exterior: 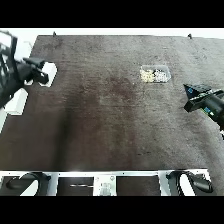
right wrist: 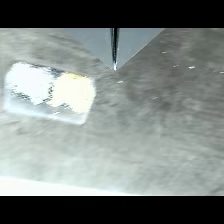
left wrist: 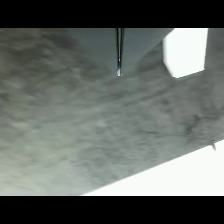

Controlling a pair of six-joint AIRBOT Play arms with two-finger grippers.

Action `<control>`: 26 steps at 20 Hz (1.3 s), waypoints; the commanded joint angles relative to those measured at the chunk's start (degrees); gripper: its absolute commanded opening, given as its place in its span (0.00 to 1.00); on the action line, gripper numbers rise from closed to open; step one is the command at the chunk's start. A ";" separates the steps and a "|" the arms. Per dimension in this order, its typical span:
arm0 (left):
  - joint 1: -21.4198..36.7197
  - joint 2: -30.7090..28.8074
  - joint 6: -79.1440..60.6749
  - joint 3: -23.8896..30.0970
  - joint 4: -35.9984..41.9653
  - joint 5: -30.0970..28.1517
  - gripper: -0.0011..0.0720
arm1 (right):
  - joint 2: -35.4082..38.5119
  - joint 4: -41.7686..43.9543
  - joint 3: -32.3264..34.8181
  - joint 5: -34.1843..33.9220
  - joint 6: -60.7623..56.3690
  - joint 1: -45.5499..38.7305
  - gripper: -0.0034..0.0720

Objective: Fold the box and place the chain.

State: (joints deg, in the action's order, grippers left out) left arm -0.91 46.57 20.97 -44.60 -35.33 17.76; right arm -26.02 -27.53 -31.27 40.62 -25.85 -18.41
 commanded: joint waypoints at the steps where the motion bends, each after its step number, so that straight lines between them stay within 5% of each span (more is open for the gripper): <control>1: -3.26 -12.76 -3.89 13.16 5.92 -1.42 0.03 | 6.51 -2.34 1.75 -1.70 -0.52 -2.56 0.06; 6: -3.69 -27.91 -2.73 27.85 8.07 -1.27 0.03 | 21.97 -2.29 11.82 -1.73 -3.17 -7.98 0.06; 10: -3.69 -34.34 0.22 33.77 8.26 -0.94 0.03 | 33.14 -2.21 19.50 -1.90 -8.04 -9.20 0.07; 22: -3.69 -34.77 1.25 34.36 8.83 0.83 0.04 | 35.93 -2.25 26.82 -7.32 -14.64 -9.14 0.07; 26: -3.69 -34.77 1.25 34.36 8.83 0.72 0.04 | 35.91 -2.43 26.93 -13.64 -14.43 1.03 0.06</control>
State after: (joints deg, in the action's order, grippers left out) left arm -4.58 11.84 21.98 -10.28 -26.50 18.39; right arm 9.85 -29.65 -4.69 31.24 -40.16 -23.05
